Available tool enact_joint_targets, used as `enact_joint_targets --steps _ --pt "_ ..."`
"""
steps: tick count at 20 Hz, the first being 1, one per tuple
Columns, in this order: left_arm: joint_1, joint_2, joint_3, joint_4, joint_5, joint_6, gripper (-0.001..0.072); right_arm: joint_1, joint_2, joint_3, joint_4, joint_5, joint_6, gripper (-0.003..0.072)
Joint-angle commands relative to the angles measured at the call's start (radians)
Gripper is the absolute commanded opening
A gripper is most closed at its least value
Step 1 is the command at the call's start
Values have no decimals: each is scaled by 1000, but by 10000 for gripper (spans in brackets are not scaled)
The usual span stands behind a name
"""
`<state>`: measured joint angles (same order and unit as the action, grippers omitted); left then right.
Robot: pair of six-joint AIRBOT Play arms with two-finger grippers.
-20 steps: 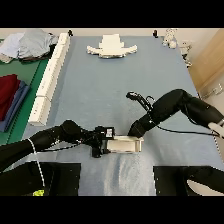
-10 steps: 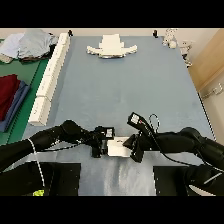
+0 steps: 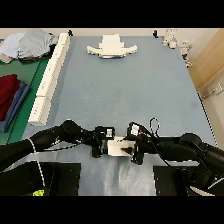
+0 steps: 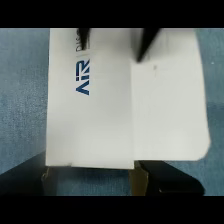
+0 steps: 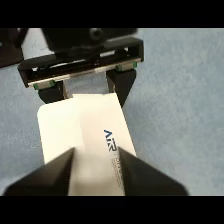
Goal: Fold the box.
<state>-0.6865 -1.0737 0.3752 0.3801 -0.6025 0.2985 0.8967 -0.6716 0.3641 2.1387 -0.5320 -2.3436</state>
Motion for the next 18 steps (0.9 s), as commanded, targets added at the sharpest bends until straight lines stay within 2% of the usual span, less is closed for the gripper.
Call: enact_joint_targets --steps 1,10,18 --pt "0 0 1 1 0 0 407 3 5 8 14 5 -146 470" --pt "0 0 1 1 0 0 408 3 -99 10 22 -28 -385 471" --pt "0 0 1 1 0 0 407 3 -80 52 -71 -21 -399 470"
